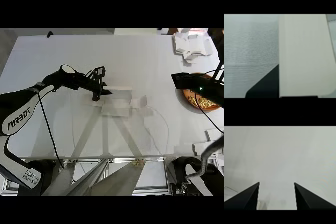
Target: Fold the box and place the chain.
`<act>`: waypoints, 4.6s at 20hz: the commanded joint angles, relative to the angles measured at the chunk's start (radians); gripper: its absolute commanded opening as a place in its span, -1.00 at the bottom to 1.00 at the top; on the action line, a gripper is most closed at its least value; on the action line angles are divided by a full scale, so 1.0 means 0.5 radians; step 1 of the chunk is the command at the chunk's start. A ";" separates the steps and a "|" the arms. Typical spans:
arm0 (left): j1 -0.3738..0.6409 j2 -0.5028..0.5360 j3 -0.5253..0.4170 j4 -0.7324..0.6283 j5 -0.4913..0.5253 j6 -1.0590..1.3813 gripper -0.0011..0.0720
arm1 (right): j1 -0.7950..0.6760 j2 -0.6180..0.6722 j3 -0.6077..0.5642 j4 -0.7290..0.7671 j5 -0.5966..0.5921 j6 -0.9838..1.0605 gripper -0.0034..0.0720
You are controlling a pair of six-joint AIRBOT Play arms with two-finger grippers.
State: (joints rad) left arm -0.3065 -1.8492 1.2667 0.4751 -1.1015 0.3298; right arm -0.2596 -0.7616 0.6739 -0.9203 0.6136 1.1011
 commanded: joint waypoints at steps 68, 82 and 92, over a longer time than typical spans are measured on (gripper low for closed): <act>-0.002 0.089 -0.004 0.249 0.026 -0.054 -0.92 | 0.544 -0.793 -0.140 0.850 0.372 -3.017 0.93; -0.002 0.089 -0.004 0.249 0.026 -0.054 -0.92 | 0.666 -1.265 -0.168 1.269 0.260 -3.591 0.93; -0.002 0.089 -0.004 0.249 0.027 -0.055 -0.92 | 0.671 -1.385 -0.178 1.357 0.198 -3.674 0.93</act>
State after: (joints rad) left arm -0.3073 -1.8042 1.2652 0.5995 -1.0885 0.3023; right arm 0.0738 -1.4357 0.5861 -0.2588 0.7181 -0.7227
